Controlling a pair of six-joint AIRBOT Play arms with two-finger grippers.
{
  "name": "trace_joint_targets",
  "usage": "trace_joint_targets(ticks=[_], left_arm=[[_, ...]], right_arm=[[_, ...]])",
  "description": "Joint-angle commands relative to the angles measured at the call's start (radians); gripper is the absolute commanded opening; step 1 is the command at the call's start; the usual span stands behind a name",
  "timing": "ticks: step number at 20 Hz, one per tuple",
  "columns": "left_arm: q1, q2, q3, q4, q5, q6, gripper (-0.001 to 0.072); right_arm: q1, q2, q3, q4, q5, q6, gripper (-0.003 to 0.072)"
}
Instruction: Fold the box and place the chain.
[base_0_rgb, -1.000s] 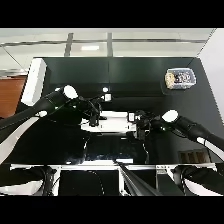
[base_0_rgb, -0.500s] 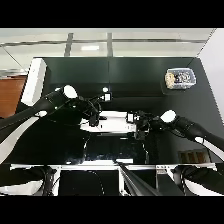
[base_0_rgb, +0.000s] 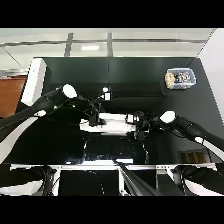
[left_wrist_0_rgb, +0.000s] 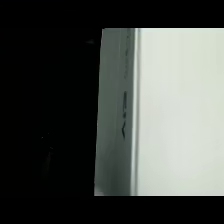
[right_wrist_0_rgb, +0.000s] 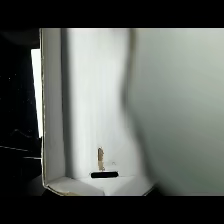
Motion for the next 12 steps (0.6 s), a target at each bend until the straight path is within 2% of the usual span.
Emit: trace_joint_targets(ticks=[1,5,6,7,9,11,12], left_arm=[[0.016,0.063,0.074,0.203,-0.058,-0.210,0.0720],[0.038,0.198,0.161,0.522,-0.202,-0.491,0.0710],[0.049,0.222,0.160,0.549,-0.246,-0.571,0.0687],[0.062,0.233,0.160,0.541,-0.305,-0.628,0.0572],[0.085,0.234,0.147,0.455,-0.451,-0.710,0.0028],[0.091,0.235,0.089,0.279,-0.521,-0.708,0.0024],[0.087,0.238,0.036,0.169,-0.487,-0.707,0.0023]], right_arm=[[0.000,0.000,0.000,-0.009,0.009,-0.002,0.0465],[0.000,0.000,0.000,-0.007,0.008,-0.002,0.0452],[0.000,0.000,0.000,-0.008,0.008,-0.002,0.0258],[0.000,0.000,0.000,-0.007,0.008,-0.002,0.0123],[0.000,0.000,0.000,-0.006,0.008,-0.002,0.0136],[0.000,0.000,0.000,-0.006,0.008,-0.002,0.0136],[0.000,0.000,0.000,-0.006,0.008,-0.002,0.0135]])
